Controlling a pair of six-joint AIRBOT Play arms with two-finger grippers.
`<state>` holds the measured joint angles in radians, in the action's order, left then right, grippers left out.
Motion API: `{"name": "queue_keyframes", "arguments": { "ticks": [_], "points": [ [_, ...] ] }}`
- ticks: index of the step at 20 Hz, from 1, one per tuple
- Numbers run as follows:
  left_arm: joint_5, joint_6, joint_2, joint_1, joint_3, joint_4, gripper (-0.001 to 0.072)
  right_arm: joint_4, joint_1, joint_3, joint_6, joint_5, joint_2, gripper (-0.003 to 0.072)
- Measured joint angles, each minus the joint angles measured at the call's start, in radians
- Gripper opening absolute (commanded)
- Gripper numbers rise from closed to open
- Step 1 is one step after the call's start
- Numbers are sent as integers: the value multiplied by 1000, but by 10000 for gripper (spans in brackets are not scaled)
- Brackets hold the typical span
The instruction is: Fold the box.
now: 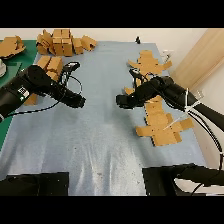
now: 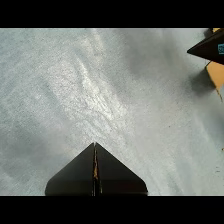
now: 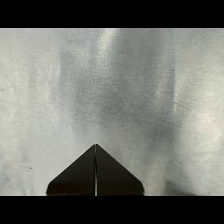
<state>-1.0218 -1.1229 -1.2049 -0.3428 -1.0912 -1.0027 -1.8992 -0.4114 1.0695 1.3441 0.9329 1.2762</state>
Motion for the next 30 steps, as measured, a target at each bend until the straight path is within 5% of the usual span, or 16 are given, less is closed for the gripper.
{"name": "queue_keyframes", "arguments": {
  "ticks": [7,8,10,11,14,15,16,21,30],
  "points": [
    [24,0,0,0,0,10,11,-10,8,5,0,-46,0,12],
    [36,0,0,0,0,11,11,11,22,13,-3,-28,0,112],
    [55,0,0,0,0,12,11,106,76,48,-27,64,0,513],
    [61,0,0,0,0,12,12,168,112,68,-39,126,0,549],
    [79,0,-2,0,0,12,65,428,255,123,-64,352,0,549],
    [87,0,-3,0,0,11,443,504,309,131,-62,409,0,549],
    [95,0,-5,0,0,12,703,564,370,136,-47,454,1,563],
    [134,-3,-16,0,0,13,702,621,664,144,105,505,7,567],
    [144,-27,-18,0,0,38,703,443,983,145,417,494,128,567]
  ]
}}
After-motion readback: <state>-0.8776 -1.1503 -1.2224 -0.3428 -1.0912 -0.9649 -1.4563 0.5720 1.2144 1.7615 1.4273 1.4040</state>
